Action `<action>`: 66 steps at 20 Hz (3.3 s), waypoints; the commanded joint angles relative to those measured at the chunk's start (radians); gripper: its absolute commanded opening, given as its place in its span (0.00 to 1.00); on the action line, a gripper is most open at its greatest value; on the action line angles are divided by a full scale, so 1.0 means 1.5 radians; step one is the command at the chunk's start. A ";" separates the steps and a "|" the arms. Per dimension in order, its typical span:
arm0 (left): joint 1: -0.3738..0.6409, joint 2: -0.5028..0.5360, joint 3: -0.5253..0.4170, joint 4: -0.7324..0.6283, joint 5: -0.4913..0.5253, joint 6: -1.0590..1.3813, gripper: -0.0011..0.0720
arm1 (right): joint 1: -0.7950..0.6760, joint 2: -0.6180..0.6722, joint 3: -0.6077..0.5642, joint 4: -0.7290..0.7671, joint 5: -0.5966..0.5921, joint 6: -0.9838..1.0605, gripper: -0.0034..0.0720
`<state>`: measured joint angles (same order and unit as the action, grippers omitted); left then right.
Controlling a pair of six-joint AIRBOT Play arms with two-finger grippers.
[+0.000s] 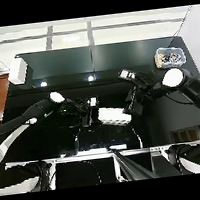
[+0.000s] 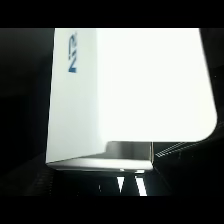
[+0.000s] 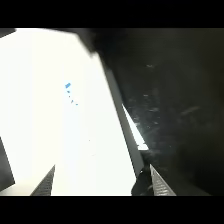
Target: Fold the box and place the chain.
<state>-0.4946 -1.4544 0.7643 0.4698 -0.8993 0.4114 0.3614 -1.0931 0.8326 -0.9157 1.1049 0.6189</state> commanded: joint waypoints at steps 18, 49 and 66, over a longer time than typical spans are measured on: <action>0.000 0.000 0.001 0.000 0.001 0.000 0.48 | 0.033 0.000 -0.052 0.029 -0.018 -0.134 1.00; 0.000 0.000 0.001 0.000 0.001 0.000 0.48 | 0.060 0.009 -0.072 -0.018 -0.063 -0.109 0.41; 0.000 0.000 0.001 0.000 0.001 0.000 0.48 | 0.071 0.009 -0.081 -0.027 -0.063 -0.109 0.55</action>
<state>-0.4946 -1.4544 0.7643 0.4698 -0.8982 0.4118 0.4641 -1.0790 0.7113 -0.9497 1.0027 0.4553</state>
